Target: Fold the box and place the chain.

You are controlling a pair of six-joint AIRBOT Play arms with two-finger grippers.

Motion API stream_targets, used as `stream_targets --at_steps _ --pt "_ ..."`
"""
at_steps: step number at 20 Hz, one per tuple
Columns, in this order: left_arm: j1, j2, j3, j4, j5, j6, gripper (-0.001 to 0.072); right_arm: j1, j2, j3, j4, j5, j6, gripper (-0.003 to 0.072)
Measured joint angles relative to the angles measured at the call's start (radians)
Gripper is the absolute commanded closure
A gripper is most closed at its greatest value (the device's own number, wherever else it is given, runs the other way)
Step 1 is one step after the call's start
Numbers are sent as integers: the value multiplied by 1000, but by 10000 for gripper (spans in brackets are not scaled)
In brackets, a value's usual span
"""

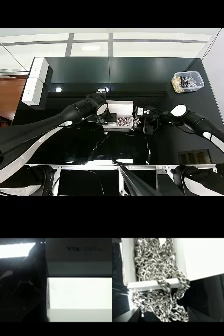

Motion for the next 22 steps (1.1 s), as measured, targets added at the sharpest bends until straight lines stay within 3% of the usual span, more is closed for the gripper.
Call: stream_targets --at_steps 2,3,4,5,7,8,13,17,22 --pt "0 0 0 0 0 0 679 0 -6 0 10 -2 -7 -31" --pt "0 0 0 0 0 0 679 0 -10 0 14 0 -5 38" --pt "0 0 0 0 0 0 679 0 -12 0 16 2 2 260" --pt "0 0 0 0 0 0 679 0 -13 0 15 12 10 288" --pt "0 0 0 0 0 0 679 0 -16 0 16 12 29 647" --pt "0 0 0 0 0 0 679 0 -17 0 16 13 39 675" --pt "0 0 0 0 0 0 679 -2 12 0 8 -8 120 676" --pt "0 0 0 0 0 0 679 -29 132 13 -51 -2 359 675" --pt "0 0 0 0 0 0 679 -71 315 122 -62 166 732 675"
